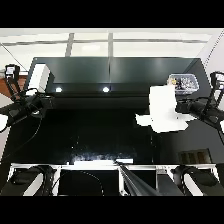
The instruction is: Fold the box and place the chain.
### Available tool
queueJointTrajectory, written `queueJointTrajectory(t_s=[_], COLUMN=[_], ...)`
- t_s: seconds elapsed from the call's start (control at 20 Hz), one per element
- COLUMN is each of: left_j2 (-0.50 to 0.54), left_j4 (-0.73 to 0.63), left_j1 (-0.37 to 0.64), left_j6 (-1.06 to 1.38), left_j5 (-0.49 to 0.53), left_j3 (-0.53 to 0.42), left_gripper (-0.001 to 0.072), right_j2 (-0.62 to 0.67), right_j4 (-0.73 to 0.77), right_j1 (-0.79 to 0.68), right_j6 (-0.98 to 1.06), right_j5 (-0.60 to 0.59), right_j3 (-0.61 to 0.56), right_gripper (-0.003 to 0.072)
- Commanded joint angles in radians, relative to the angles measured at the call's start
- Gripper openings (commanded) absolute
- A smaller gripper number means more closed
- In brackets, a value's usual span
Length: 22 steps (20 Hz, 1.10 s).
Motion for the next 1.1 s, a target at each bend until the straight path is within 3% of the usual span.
queueJointTrajectory(t_s=[0.0, 0.65, 0.95, 1.0, 1.05], left_j2=[0.001, 0.001, -0.001, -0.003, -0.006], left_j4=[0.000, -0.023, -0.026, -0.026, -0.027], left_j1=[-0.001, -0.001, 0.000, 0.000, -0.001], left_j6=[0.000, 0.000, 0.000, 0.000, -0.005], left_j5=[0.000, 0.006, 0.117, 0.147, 0.168], left_j3=[0.000, 0.000, 0.000, 0.000, 0.000], left_gripper=[0.0032, 0.0032, 0.0036, 0.0136, 0.0538], right_j2=[0.001, 0.001, 0.000, 0.000, 0.000], right_j4=[0.000, 0.000, 0.003, 0.001, 0.000], right_j1=[-0.001, -0.001, -0.001, -0.001, -0.001], right_j6=[0.000, 0.000, 0.001, 0.001, 0.001], right_j5=[0.000, 0.000, -0.063, -0.090, -0.103], right_j3=[0.000, 0.000, 0.000, 0.000, 0.000], right_gripper=[0.0048, 0.0048, 0.0049, 0.0098, 0.0506])
